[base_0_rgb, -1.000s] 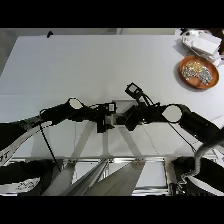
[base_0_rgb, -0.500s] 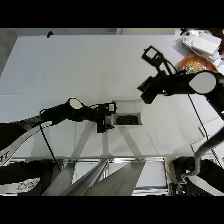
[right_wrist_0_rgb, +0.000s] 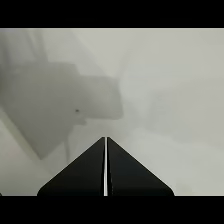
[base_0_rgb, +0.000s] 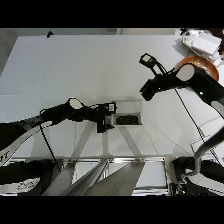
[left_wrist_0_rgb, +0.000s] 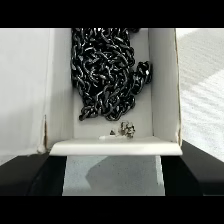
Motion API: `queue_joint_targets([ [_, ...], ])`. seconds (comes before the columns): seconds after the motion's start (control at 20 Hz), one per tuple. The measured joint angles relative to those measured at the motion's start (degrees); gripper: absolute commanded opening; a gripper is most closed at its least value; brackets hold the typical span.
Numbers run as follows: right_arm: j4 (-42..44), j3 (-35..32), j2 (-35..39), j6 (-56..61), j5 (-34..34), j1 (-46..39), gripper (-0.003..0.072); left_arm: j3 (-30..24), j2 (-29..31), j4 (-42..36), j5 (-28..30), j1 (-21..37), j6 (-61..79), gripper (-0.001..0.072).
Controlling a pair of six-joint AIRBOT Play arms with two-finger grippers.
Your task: Fold the box and place the chain.
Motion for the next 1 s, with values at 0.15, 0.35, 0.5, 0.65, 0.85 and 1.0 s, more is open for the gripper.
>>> queue_joint_targets([
  [0.15, 1.64, 0.02, -1.33, -3.54, 2.43, 1.44, 0.0011, 0.00, 0.00, 0.00, 0.00, 0.00, 0.00, 0.0323],
  [0.35, 2.80, -0.17, -1.77, -7.85, 7.54, 3.96, 0.0056, 0.00, 0.00, 0.00, 0.00, 0.00, 0.00, 0.0323],
  [0.5, 3.15, -0.55, -1.03, -9.55, 9.92, 6.03, 0.0209, 0.00, 0.00, 0.00, 0.00, 0.00, 0.02, 0.0323],
  [0.65, 3.28, -0.68, 0.42, -10.60, 11.69, 7.96, 0.0308, 0.00, 0.00, 0.00, 0.00, 0.00, 0.02, 0.0323],
  [0.85, 3.37, -1.01, 2.08, -12.37, 15.54, 9.40, 0.0308, 0.00, 0.00, 0.00, 0.00, 0.00, 0.00, 0.0323],
  [1.0, 3.34, -2.21, 2.58, -13.77, 17.03, 10.62, 0.0307, 0.00, 0.00, 0.00, 0.00, 0.00, 0.00, 0.0323],
])
